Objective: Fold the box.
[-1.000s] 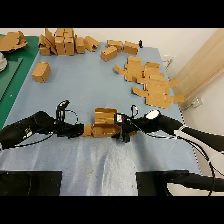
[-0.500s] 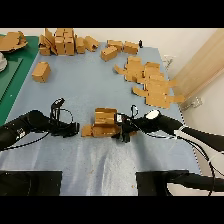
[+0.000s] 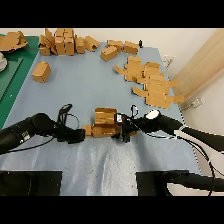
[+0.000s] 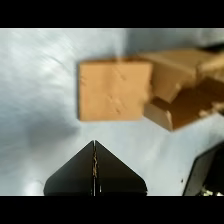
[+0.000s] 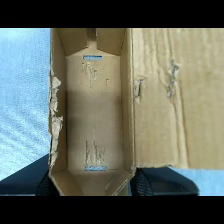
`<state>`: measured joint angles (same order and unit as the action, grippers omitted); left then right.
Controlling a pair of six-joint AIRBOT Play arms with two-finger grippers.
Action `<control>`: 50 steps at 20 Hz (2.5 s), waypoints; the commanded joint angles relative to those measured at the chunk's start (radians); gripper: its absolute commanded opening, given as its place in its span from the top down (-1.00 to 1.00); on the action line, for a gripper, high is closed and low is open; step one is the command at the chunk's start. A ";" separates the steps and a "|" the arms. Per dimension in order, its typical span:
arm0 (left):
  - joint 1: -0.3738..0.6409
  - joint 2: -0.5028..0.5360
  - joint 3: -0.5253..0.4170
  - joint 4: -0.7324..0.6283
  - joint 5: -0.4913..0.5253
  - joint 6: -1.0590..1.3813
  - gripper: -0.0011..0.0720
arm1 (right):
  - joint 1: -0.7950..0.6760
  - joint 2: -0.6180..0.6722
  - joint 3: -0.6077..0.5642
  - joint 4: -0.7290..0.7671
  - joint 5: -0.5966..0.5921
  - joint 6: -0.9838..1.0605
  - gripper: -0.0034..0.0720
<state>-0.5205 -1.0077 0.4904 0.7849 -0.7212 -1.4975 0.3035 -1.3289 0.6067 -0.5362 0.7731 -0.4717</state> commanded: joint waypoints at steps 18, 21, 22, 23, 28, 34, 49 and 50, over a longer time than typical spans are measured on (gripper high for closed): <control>-0.281 -0.081 0.009 0.104 0.314 -0.146 0.95 | 0.000 0.000 0.000 0.000 0.000 0.000 -0.26; -0.282 -0.081 0.013 0.154 0.310 -0.180 0.95 | 0.000 0.000 0.000 0.000 0.000 0.000 -0.26; -0.282 -0.081 0.018 0.183 0.310 -0.201 0.95 | 0.000 0.000 0.000 0.000 0.000 0.000 -0.26; -0.280 -0.081 0.024 0.216 0.310 -0.227 0.95 | 0.000 0.000 0.000 0.000 0.000 0.000 -0.26; -0.231 -0.081 0.047 0.312 0.283 -0.285 0.95 | 0.000 0.000 0.000 0.000 0.000 0.000 -0.26; -0.213 -0.081 0.079 0.342 0.241 -0.284 0.95 | 0.000 0.000 0.000 0.000 0.000 0.000 -0.26; -0.092 0.184 0.086 0.477 -0.015 -0.328 0.95 | 0.000 0.000 0.000 0.000 0.000 0.000 -0.26; -0.082 0.223 0.086 0.477 -0.029 -0.328 0.94 | 0.000 0.000 0.000 0.000 0.000 0.000 -0.26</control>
<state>-0.6365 -0.8795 0.5755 1.2369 -0.6727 -1.8229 0.3035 -1.3289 0.6067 -0.5362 0.7731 -0.4725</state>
